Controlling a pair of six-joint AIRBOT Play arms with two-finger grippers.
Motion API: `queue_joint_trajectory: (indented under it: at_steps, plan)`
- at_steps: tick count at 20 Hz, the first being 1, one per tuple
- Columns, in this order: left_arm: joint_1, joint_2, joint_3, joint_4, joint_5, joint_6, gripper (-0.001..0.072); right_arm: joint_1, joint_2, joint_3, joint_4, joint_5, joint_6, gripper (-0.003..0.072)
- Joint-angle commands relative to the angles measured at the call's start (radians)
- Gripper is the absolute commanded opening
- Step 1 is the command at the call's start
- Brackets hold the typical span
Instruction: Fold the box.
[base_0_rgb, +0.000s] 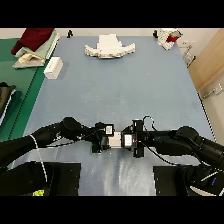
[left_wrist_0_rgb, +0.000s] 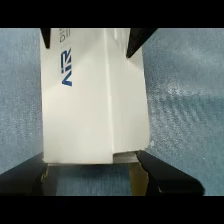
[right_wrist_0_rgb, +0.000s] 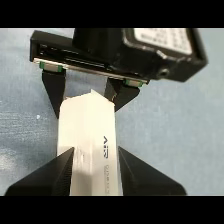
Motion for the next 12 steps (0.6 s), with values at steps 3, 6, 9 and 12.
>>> queue_joint_trajectory:
  at_steps: [3,6,9,12]
  plan:
    - [0.000,0.000,0.001,0.001,-0.001,0.000,0.0461,-0.002,0.002,0.001,-0.016,0.058,0.002,0.0399]
    - [0.000,0.000,0.001,0.001,-0.001,0.000,0.0462,-0.003,-0.029,0.001,-0.015,0.055,0.009,0.0347]
    - [0.000,0.000,0.001,0.000,-0.001,0.000,0.0462,-0.002,-0.048,0.001,-0.003,0.042,0.013,0.0284]
    - [0.000,0.000,0.001,0.000,-0.001,0.000,0.0462,-0.002,-0.055,0.000,0.026,0.014,0.013,0.0284]
